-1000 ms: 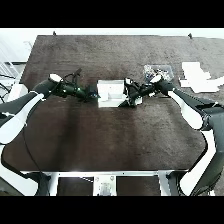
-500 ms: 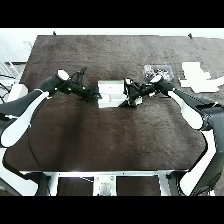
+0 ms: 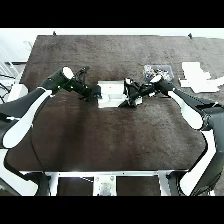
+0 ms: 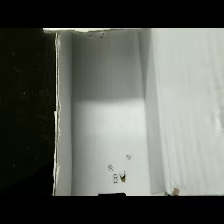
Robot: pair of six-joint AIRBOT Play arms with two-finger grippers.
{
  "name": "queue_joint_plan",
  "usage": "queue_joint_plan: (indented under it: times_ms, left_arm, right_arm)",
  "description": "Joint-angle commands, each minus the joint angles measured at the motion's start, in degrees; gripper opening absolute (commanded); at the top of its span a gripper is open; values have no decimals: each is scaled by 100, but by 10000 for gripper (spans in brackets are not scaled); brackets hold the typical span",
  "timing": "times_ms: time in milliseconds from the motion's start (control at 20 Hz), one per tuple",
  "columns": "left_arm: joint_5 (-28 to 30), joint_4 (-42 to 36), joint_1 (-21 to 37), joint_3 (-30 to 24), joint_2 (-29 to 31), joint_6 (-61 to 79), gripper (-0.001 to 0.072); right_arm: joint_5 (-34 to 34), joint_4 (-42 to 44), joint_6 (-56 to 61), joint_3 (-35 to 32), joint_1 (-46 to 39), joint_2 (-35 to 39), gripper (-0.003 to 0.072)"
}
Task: Fold the box and place the chain.
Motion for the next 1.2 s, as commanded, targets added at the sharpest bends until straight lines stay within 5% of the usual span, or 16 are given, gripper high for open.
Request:
queue_joint_plan:
  times_ms: [0, 700, 1150]
  left_arm:
    - [-70, 205, -9, 127, 7, -361, 371]
    - [57, 1569, -433, 492, -11, -1755, 371]
    - [-63, 1646, -496, 562, -114, -1967, 394]
  right_arm:
    - [0, -4, -13, 0, 7, -4, 503]
    - [0, -4, -11, -2, 7, -4, 503]
    - [0, -4, -13, 0, 7, -4, 503]
